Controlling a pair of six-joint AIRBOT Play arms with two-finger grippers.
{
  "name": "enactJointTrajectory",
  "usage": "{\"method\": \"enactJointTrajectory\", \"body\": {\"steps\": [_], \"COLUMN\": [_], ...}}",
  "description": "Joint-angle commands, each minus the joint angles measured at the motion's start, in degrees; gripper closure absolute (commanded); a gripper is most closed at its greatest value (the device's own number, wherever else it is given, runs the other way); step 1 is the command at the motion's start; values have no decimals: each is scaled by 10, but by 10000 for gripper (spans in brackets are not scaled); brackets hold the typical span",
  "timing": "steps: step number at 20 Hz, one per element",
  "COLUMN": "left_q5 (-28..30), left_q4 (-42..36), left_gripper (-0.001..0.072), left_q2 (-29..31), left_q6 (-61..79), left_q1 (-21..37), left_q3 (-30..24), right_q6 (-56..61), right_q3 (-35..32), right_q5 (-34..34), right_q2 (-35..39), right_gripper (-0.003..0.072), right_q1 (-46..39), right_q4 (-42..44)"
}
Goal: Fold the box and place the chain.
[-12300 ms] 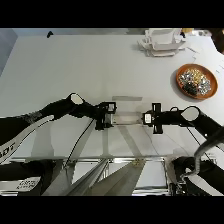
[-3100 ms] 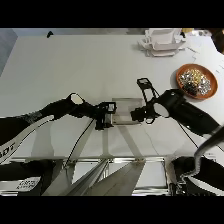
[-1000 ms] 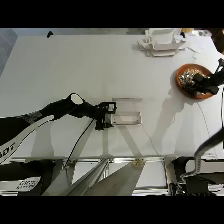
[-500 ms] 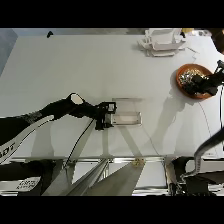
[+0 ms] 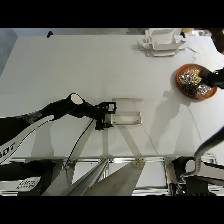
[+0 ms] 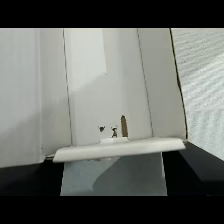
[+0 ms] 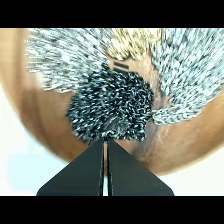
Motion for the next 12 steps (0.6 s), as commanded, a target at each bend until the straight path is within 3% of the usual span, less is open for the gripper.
{"method": "enactJointTrajectory", "body": {"steps": [1,5,10,12], "left_q5": [0,0,0,0], "left_q4": [0,0,0,0], "left_gripper": [622,622,622,622], "left_q2": [0,0,0,0], "left_q6": [0,0,0,0], "left_q1": [1,1,1,1], "left_q3": [1,1,1,1], "right_q6": [-68,-75,-140,-147], "right_q3": [1,1,0,0], "right_q5": [24,50,135,156], "right_q2": [89,195,297,328], "right_gripper": [671,671,671,671], "right_q1": [0,0,1,23], "right_q4": [3,33,201,218]}}
